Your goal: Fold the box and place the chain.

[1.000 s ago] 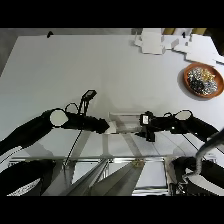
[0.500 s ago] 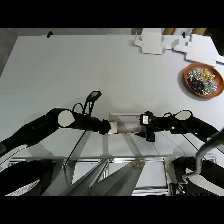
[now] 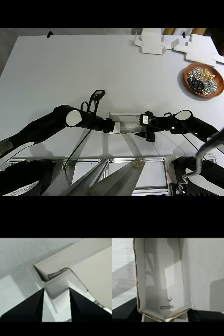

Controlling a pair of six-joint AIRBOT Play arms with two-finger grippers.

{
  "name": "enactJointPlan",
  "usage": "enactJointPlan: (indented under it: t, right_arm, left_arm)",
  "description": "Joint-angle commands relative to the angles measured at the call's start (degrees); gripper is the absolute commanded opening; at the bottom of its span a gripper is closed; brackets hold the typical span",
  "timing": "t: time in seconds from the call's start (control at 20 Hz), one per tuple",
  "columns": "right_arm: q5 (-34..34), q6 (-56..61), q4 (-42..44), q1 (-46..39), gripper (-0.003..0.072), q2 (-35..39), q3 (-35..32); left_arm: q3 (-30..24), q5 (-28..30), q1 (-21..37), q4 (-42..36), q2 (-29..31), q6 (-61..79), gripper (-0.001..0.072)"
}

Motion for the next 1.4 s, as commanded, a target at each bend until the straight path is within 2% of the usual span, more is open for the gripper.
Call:
enactJointPlan:
  t: [0.0,0.2,0.4,0.6,0.9,1.15,1.35]
  right_arm:
    - [0.0,0.0,0.0,0.0,0.0312,0.0,0.0]
    - [0.0,0.0,0.0,0.0,0.0312,0.0,0.0]
    - [0.0,0.0,0.0,0.0,0.0312,0.0,0.0]
    - [0.0,0.0,0.0,0.0,0.0312,0.0,0.0]
    - [0.0,0.0,0.0,0.0,0.0312,0.0,0.0]
    - [0.0,0.0,0.0,0.0,0.0312,0.0,0.0]
    - [0.0,0.0,0.0,0.0,0.0312,0.0,0.0]
  left_arm:
    - [2.6,-2.2,-1.6,6.2,-1.8,-8.3,0.0355]
    - [5.6,-3.2,-2.9,8.8,-3.1,-13.7,0.0355]
    - [8.7,-6.1,-4.3,10.3,-6.7,-18.3,0.0349]
    - [9.6,-9.6,-5.3,15.1,-7.8,-25.4,0.0347]
    - [11.4,-12.7,-6.1,16.8,-8.8,-32.3,0.0343]
    - [17.9,-22.4,-8.1,23.1,-13.6,-41.5,0.0310]
    - [20.3,-24.7,-9.9,23.9,-16.7,-42.2,0.0310]
